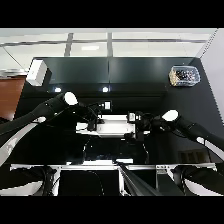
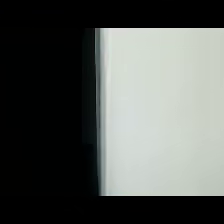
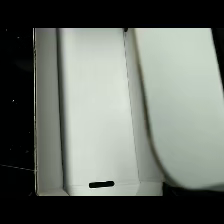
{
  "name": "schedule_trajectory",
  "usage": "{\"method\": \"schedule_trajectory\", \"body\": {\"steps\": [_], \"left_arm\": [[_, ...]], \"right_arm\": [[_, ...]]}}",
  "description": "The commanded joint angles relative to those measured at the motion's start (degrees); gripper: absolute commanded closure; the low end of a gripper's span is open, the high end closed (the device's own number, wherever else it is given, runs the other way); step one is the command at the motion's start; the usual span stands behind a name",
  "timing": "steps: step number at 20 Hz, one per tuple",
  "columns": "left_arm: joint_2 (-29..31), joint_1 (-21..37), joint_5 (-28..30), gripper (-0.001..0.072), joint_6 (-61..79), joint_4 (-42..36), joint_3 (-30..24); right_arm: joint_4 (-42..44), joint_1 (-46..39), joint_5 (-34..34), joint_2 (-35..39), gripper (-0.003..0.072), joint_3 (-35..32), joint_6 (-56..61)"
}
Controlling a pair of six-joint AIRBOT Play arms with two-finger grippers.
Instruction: Fold the box and place the chain.
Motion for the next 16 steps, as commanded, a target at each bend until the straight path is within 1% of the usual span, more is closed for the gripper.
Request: {"method": "schedule_trajectory", "body": {"steps": [1,8,12,16], "left_arm": [[-0.02,0.00,-0.02,0.0685,0.00,-0.02,0.07],[-0.02,0.00,-0.02,0.0685,0.00,-0.07,0.07],[-0.02,0.00,0.00,0.0685,0.02,-0.26,0.07],[-0.02,0.00,-0.04,0.0685,0.00,-0.26,0.07]], "right_arm": [[-3.52,0.07,-0.24,-0.52,-0.0011,0.50,3.48],[-4.79,0.09,-0.02,-1.29,-0.0011,1.33,5.38],[-9.27,2.14,-0.46,-2.43,-0.0011,2.43,8.79],[-9.25,2.25,-1.14,-2.43,-0.0011,2.40,9.35]]}}
